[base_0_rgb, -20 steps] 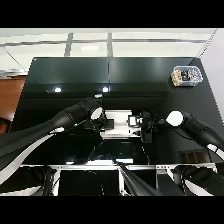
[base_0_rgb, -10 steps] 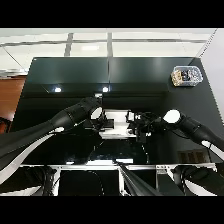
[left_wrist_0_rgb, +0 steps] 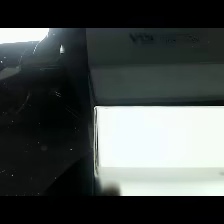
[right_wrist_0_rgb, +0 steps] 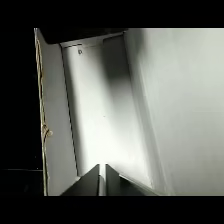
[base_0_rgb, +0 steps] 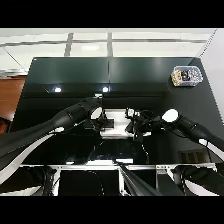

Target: Fold the box and place the chain.

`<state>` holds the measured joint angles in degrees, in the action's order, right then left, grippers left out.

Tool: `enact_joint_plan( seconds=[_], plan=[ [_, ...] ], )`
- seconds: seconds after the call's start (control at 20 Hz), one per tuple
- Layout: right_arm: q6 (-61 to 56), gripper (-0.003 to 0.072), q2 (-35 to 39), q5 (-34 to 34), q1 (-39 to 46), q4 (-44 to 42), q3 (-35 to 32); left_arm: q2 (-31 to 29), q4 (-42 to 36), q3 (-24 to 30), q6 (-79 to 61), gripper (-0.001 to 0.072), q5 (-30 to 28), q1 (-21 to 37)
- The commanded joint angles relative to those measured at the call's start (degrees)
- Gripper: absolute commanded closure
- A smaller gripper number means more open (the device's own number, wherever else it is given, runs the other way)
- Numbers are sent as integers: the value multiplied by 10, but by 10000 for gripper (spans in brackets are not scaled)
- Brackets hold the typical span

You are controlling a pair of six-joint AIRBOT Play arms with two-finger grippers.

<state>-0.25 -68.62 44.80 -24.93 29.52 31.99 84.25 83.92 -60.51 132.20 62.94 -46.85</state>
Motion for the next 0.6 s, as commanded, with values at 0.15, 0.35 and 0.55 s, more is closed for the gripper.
enact_joint_plan(
  seconds=[0.15, 0.35, 0.55],
  plan=[
    [-196, 675, 56, 77, 35, 81, 17, 0, -6, 0, 0, 685, 7, 0],
    [-499, 674, 145, 198, 164, 208, 82, 0, -7, 0, 0, 685, 7, 0],
    [-802, 674, 157, 179, 349, 317, 56, 0, -7, 0, 0, 685, 7, 0]
  ],
)
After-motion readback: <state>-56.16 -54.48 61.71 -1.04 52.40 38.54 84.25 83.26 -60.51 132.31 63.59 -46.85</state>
